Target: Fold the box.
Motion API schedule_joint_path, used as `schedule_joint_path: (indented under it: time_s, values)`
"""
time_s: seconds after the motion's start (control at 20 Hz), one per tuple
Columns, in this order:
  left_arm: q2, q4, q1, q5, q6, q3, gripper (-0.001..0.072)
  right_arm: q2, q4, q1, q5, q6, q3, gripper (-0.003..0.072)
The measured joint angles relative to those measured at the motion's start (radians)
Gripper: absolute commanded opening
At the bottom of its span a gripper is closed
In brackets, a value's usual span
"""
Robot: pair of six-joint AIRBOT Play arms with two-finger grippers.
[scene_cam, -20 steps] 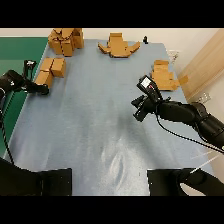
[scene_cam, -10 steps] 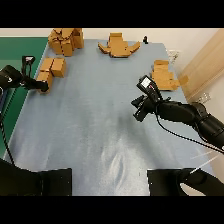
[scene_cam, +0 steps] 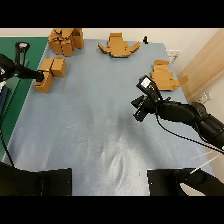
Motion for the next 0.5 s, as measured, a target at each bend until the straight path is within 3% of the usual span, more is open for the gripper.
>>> schedule_joint_path:
  time_s: [0.05,0.15,0.35,0.5]
  values:
    - [0.019,0.000,0.000,-0.023,0.000,0.014,0.0686,0.000,0.000,0.000,0.000,0.000,0.000,0.0007]
    - [0.064,-0.018,0.000,-0.101,0.000,0.032,0.0030,0.000,0.015,0.000,0.000,0.000,0.000,0.0007]
    - [0.177,-0.167,-0.009,-0.336,0.053,0.019,0.0008,0.000,0.095,0.000,0.000,0.000,0.000,0.0007]
    - [0.316,-0.265,-0.064,-0.393,0.133,-0.087,0.0011,0.000,0.161,0.001,-0.016,0.000,0.000,0.0007]
